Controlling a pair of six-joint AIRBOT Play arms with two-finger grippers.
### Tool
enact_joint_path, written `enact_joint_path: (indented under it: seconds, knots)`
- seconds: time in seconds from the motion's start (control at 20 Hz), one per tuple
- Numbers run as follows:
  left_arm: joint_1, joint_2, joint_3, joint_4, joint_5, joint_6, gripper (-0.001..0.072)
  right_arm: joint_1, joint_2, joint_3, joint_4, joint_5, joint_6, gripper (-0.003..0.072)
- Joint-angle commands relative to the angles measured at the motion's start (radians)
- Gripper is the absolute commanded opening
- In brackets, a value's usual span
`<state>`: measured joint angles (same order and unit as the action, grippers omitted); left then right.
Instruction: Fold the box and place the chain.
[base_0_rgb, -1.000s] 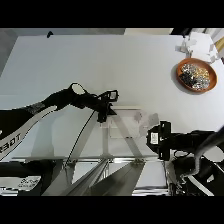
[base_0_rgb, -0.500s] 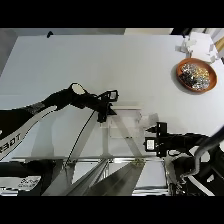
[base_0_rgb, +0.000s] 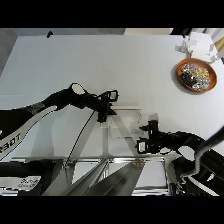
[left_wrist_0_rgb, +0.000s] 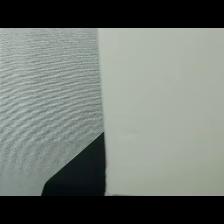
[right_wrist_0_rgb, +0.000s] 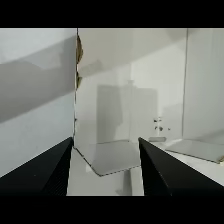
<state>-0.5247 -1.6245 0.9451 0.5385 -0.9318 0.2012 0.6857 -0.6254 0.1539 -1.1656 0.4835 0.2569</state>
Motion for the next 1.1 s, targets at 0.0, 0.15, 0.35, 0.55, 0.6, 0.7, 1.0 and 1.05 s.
enact_joint_path:
  seconds: [0.0,0.15,0.35,0.55,0.6,0.7,1.0,1.05]
  knots:
    - [-0.001,-0.001,0.001,0.000,0.000,0.000,0.0010,0.012,-0.011,0.000,-0.003,-0.050,-0.003,0.0462]
    - [-0.001,-0.001,0.001,0.000,0.000,0.000,0.0010,0.012,-0.011,0.000,-0.003,-0.060,-0.003,0.0462]
    - [-0.001,-0.001,0.000,0.000,0.000,0.000,0.0010,-0.050,-0.011,0.017,0.027,-0.047,-0.004,0.0462]
    - [-0.001,-0.001,0.000,0.000,0.000,0.000,0.0010,-0.116,-0.011,0.027,0.130,-0.014,-0.083,0.0462]
    - [-0.001,-0.001,0.000,0.000,0.000,0.000,0.0010,-0.122,-0.011,0.027,0.149,-0.004,-0.124,0.0462]
    - [-0.001,-0.001,0.001,0.000,0.000,0.000,0.0010,-0.142,-0.012,0.027,0.211,0.003,-0.212,0.0462]
    - [-0.001,-0.001,0.000,0.000,0.000,0.000,0.0010,-0.239,-0.109,0.105,0.296,0.098,-0.293,0.0572]
    - [-0.001,-0.001,0.001,0.000,0.000,0.000,0.0010,-0.257,-0.129,0.122,0.303,0.103,-0.292,0.0708]
